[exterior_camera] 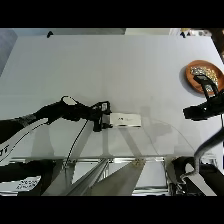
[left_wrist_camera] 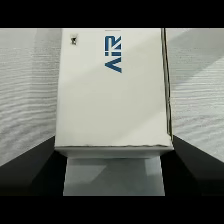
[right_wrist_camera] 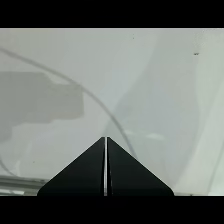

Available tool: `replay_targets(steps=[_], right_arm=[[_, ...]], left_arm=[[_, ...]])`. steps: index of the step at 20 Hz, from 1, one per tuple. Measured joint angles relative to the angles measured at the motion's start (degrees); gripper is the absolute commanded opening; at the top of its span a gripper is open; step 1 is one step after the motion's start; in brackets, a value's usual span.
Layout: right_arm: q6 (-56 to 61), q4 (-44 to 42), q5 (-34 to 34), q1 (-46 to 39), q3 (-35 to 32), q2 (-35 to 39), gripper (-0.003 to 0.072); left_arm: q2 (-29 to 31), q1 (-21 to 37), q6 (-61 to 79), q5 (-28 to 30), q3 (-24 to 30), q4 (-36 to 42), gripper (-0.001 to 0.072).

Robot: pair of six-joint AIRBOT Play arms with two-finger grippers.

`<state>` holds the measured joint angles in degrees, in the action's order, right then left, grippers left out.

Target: Fold the box and place the chain.

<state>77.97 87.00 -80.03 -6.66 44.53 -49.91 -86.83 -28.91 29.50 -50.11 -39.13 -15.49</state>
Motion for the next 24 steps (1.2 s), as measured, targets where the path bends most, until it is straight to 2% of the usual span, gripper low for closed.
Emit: replay_targets(steps=[3,6,11,17,24], right_arm=[[0.00,0.00,0.00,0.00,0.00,-0.02,0.0018],[0.00,0.00,0.00,0.00,-0.02,-0.02,0.0018],[0.00,-0.02,0.00,0.00,-0.02,0.00,0.0018],[0.00,-0.02,0.00,0.00,-0.02,-0.02,0.0018],[0.00,-0.04,0.00,0.00,0.00,0.00,0.0018]], left_arm=[[2.27,0.59,-0.92,-0.13,0.02,-0.39,0.0004],[7.43,2.47,-4.31,0.00,0.02,-1.25,0.0004],[19.61,10.88,-17.86,0.39,0.02,-6.56,0.0004],[31.74,26.99,-38.95,0.20,0.02,-19.21,0.0003],[36.54,48.78,-62.31,0.26,0.02,-33.22,0.0003]])
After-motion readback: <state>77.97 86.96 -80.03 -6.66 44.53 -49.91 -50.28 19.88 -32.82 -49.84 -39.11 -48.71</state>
